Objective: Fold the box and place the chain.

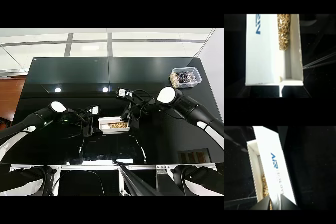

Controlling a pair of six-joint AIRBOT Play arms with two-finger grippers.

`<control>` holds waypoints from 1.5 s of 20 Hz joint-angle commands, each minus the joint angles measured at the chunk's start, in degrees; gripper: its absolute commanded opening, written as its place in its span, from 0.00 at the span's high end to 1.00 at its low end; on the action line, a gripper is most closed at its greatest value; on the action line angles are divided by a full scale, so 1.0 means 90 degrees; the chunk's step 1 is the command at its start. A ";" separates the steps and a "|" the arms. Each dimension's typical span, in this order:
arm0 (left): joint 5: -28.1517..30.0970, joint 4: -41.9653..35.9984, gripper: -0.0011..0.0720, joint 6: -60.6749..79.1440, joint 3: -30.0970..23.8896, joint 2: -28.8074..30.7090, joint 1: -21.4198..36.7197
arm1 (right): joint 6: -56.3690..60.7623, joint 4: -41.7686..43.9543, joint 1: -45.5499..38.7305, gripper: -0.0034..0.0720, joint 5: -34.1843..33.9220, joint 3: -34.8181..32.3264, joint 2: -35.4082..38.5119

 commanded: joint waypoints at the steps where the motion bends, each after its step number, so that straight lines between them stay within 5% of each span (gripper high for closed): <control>1: 0.0000 0.0000 0.50 -0.0002 0.0000 -0.0005 -0.0002 | 0.0002 -0.0075 0.0002 0.77 0.0087 -0.0012 -0.0005; 5: 0.0000 0.0000 0.50 -0.0002 0.0000 -0.0005 -0.0002 | 0.0002 -0.0165 0.0005 0.77 0.0165 -0.0056 -0.0005; 6: 0.0000 0.0000 0.50 -0.0002 0.0000 -0.0005 -0.0002 | 0.0002 -0.0163 0.0005 0.66 0.0160 -0.0053 -0.0005; 15: 0.0002 0.0000 0.50 -0.0002 0.0000 -0.0005 -0.0002 | 0.0005 -0.0163 0.0005 0.66 0.0228 -0.0063 -0.0005; 16: 0.0000 0.0000 0.50 -0.0002 0.0000 -0.0005 -0.0002 | 0.0005 -0.0165 0.0005 0.60 0.0226 -0.0063 -0.0005; 30: 0.0000 0.0000 0.50 -0.0002 0.0000 -0.0005 -0.0002 | 0.0124 -0.0260 0.0192 0.60 0.0248 -0.0080 -0.0022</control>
